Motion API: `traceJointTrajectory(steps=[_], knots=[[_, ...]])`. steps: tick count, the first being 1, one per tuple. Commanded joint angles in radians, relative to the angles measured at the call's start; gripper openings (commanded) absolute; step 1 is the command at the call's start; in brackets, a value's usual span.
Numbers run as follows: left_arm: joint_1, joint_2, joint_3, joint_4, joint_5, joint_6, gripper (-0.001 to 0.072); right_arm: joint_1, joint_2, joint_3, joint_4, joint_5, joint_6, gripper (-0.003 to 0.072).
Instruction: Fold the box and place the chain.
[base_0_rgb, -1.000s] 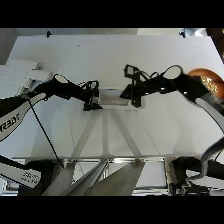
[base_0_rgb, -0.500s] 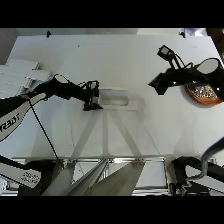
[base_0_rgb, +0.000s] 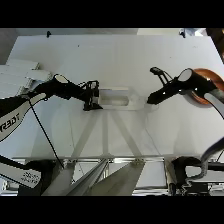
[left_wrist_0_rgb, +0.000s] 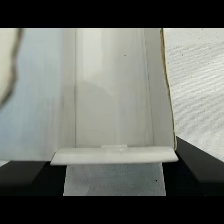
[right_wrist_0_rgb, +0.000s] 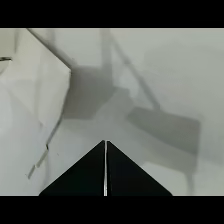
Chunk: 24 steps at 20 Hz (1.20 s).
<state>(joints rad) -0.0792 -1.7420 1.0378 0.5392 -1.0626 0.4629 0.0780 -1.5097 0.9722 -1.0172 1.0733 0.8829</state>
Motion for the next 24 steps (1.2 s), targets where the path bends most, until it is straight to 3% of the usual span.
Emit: traceJointTrajectory(steps=[1, 13, 16, 23, 24], knots=[[0.001, 0.000, 0.000, 0.000, 0.000, 0.000, 0.0280, 0.039, -0.058, -0.001, 0.119, 0.019, -0.005, 0.0008], [0.001, 0.000, 0.000, 0.000, 0.000, 0.000, 0.0280, 0.065, -0.063, -0.001, 0.296, 0.052, -0.071, 0.0016], [0.001, 0.000, 0.000, 0.000, 0.000, 0.000, 0.0280, 0.065, -0.034, -0.001, 0.296, 0.047, -0.069, 0.0207], [0.001, 0.000, 0.000, 0.000, 0.000, 0.000, 0.0280, 0.065, 0.000, -0.001, 0.348, 0.063, -0.097, 0.0208], [0.001, 0.000, 0.000, 0.000, 0.000, 0.000, 0.0280, 0.065, 0.000, -0.001, 0.371, 0.058, -0.108, 0.0236]])
